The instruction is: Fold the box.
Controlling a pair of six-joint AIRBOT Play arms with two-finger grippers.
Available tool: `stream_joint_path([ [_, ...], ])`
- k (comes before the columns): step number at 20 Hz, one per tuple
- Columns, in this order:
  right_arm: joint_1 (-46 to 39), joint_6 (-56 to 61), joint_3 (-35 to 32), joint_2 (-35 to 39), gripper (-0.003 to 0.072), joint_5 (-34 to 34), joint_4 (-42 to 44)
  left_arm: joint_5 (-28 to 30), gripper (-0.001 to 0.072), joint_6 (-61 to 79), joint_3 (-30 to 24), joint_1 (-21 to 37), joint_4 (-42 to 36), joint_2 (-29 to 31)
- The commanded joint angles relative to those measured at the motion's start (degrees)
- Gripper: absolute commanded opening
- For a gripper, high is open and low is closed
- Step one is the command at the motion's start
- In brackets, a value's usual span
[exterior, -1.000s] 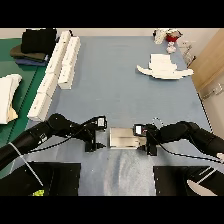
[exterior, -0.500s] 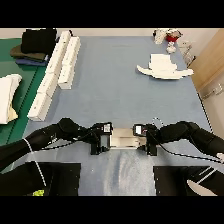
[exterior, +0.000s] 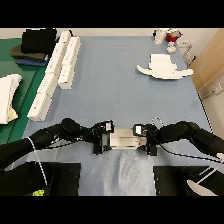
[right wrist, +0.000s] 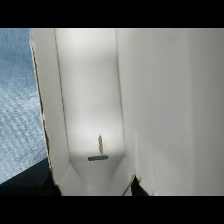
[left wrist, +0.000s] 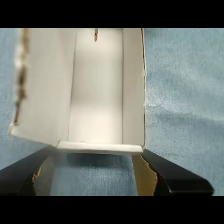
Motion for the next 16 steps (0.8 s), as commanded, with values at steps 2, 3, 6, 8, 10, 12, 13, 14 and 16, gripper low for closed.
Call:
stream_joint_path([
  [2,0.0,0.0,0.0,0.0,0.0463,0.0,0.0,0.8,0.0696,1.1,0.5,-1.0,-1.4,-1.0],
  [3,0.0,0.0,0.0,0.0,0.0463,0.0,0.0,0.8,0.0697,0.5,0.8,-1.0,-1.1,-1.2],
  [6,0.0,0.0,0.0,0.0,0.0463,0.0,0.0,0.7,0.0696,0.5,0.8,-1.0,-0.9,-1.2],
  [8,0.0,0.0,0.0,0.0,0.0463,0.0,0.0,0.8,0.0696,0.3,0.8,-1.0,-0.7,-1.3],
  [10,0.0,0.0,0.0,0.0,0.0463,0.0,0.0,0.9,0.0696,-0.6,1.1,-1.4,0.0,-1.6],
  [12,0.0,0.0,0.0,0.0,0.0464,0.0,0.0,1.0,0.0696,-1.9,1.5,-2.4,2.4,-2.0],
  [13,0.0,0.0,0.0,0.0,0.0463,0.0,0.0,1.5,0.0697,-2.0,1.5,-2.8,2.5,-2.0],
  [14,0.0,0.0,0.0,0.0,0.0463,0.0,0.0,1.8,0.0696,-2.3,1.5,-2.8,2.5,-2.0],
  [16,0.0,0.0,0.0,0.0,0.0463,0.0,0.0,1.8,0.0697,-2.3,1.6,-2.8,2.7,-2.1],
])
